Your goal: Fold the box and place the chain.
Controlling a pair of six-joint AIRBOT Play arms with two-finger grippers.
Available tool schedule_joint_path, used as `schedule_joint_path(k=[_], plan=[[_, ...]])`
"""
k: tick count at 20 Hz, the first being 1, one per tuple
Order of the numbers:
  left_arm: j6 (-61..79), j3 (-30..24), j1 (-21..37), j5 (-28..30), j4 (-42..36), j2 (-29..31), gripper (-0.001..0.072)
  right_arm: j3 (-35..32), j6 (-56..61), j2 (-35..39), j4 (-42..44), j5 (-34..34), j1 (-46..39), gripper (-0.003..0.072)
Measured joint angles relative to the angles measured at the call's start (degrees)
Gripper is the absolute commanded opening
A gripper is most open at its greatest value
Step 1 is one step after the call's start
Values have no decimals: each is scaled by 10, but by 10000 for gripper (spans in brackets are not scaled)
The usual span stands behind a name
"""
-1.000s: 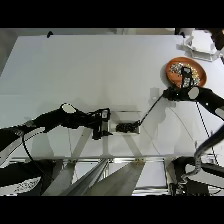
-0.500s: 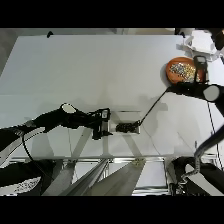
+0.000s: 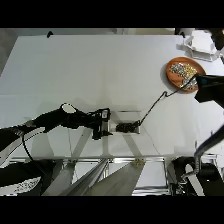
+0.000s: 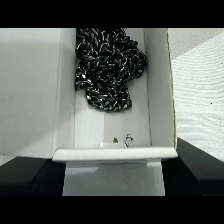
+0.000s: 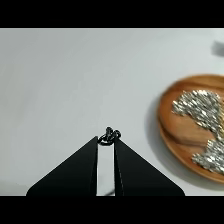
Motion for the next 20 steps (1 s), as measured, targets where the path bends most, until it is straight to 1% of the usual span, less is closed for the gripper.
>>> schedule_joint_path(k=[3,7,10,13,17,20], plan=[[0,0,0,0,0,0,132,0,-50,38,87,63,0,9],[0,0,0,0,0,0,132,0,-135,55,233,143,0,9],[0,0,0,0,0,0,132,0,-191,59,329,174,0,10],[0,0,0,0,0,0,132,0,-228,57,404,188,0,10],[0,0,0,0,0,0,132,-1,-255,21,453,203,3,10],[0,0,0,0,0,0,132,-1,-269,-31,465,235,37,11]])
